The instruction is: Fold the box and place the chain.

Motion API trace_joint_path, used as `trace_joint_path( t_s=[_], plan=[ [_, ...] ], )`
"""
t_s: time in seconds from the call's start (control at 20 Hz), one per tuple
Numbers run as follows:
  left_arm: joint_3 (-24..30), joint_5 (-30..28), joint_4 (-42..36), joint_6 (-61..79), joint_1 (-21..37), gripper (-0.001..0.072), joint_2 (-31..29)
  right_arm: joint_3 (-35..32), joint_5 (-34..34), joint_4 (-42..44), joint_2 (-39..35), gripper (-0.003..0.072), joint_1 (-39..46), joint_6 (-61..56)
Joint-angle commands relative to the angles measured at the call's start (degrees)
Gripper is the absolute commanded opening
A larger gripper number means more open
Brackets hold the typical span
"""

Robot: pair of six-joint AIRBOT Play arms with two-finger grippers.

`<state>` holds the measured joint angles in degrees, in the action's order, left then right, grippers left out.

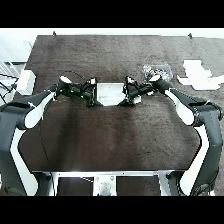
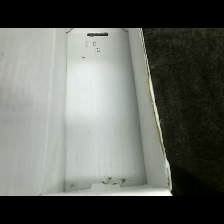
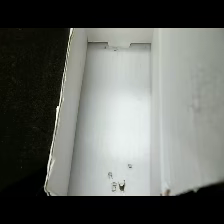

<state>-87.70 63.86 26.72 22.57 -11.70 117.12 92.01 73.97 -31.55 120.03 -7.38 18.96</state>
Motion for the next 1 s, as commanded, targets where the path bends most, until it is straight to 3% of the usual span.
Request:
trace_joint_path(
  t_s=[0.0, 0.15, 0.25, 0.3, 0.65, 0.95],
  plan=[
    [-0.02, 0.07, -0.02, 0.0, 0.02, 0.0476, 0.0, -0.02, 0.02, 0.02, -0.04, 0.0586, -0.11, -0.02],
    [-0.02, 0.09, -0.02, -0.02, 0.04, 0.0476, 0.02, 0.02, 0.0, 0.26, -0.07, 0.0587, -0.31, -0.63],
    [-0.02, 0.28, 0.0, -0.02, 0.02, 0.0476, 0.02, 0.02, 0.04, 0.87, -0.39, 0.065, 0.15, -0.72],
    [-0.02, 0.26, 0.0, -0.02, 0.02, 0.0476, 0.0, 0.02, 0.22, 0.85, -0.72, 0.072, 0.63, -0.92],
    [-0.02, 0.24, 0.02, -0.02, 0.02, 0.0476, 0.02, 0.02, 1.14, -5.49, -3.56, 0.072, 4.79, -5.88],
    [-0.02, 0.24, 0.04, -0.02, 0.02, 0.0476, 0.02, 0.02, 6.62, -5.84, -8.98, 0.072, 8.66, -10.23]
  ],
)
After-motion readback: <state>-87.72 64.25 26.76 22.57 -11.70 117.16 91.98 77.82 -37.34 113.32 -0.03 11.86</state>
